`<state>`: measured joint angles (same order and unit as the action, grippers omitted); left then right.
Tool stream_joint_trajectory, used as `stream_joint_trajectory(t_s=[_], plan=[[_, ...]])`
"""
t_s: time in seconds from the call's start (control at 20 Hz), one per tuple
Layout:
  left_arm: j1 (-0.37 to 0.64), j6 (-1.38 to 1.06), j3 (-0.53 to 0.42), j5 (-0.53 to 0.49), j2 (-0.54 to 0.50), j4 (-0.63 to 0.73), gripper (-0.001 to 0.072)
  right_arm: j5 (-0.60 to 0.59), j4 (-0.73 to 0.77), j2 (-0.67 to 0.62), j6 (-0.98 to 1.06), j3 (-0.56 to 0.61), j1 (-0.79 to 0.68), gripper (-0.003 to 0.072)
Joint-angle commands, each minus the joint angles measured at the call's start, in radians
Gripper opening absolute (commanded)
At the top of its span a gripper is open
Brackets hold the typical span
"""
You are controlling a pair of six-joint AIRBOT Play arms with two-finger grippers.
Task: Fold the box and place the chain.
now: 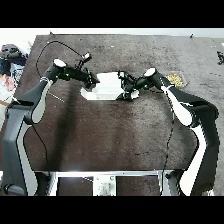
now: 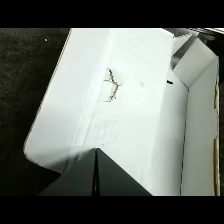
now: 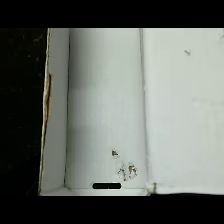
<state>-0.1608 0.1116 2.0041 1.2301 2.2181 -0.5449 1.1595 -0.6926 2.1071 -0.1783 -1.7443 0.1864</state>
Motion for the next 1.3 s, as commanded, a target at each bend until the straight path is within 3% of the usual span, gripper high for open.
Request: stream_joint_trajectory(t_s=[0.0,0.5,0.7,0.8,1.0,1.05,1.1,1.15,1.25], plan=[[-0.001,0.019,0.0,-0.011,0.003,-0.009,0.0009,0.0,0.0,0.0,0.0,0.0,0.001,0.0538],[0.001,0.017,0.001,-0.022,-0.017,-0.003,0.0008,0.0,0.0,0.0,0.0,0.0,0.001,0.0538],[0.028,-0.008,0.001,-0.051,-0.124,-0.001,0.0009,0.0,0.0,0.0,-0.001,0.0,0.001,0.0538],[0.051,-0.008,0.001,-0.006,-0.182,-0.013,0.0009,0.0,0.0,0.0,0.0,0.0,0.001,0.0538],[0.068,-0.019,0.002,0.207,-0.208,-0.112,0.0013,0.0,0.0,0.0,0.0,0.0,0.001,0.0538],[0.059,-0.07,-0.002,0.262,-0.202,-0.152,0.0202,0.0,0.0,0.0,0.0,0.0,0.001,0.0538],[0.05,-0.114,-0.021,0.27,-0.202,-0.181,0.0531,0.0,0.0,0.0,-0.001,0.0,0.001,0.0538],[0.043,-0.132,-0.043,0.244,-0.202,-0.2,0.0625,0.0,0.0,0.0,0.0,0.0,0.001,0.0539],[0.031,-0.179,-0.089,0.18,-0.202,-0.223,0.0627,0.0,0.0,0.0,0.0,0.0,0.001,0.0538]])
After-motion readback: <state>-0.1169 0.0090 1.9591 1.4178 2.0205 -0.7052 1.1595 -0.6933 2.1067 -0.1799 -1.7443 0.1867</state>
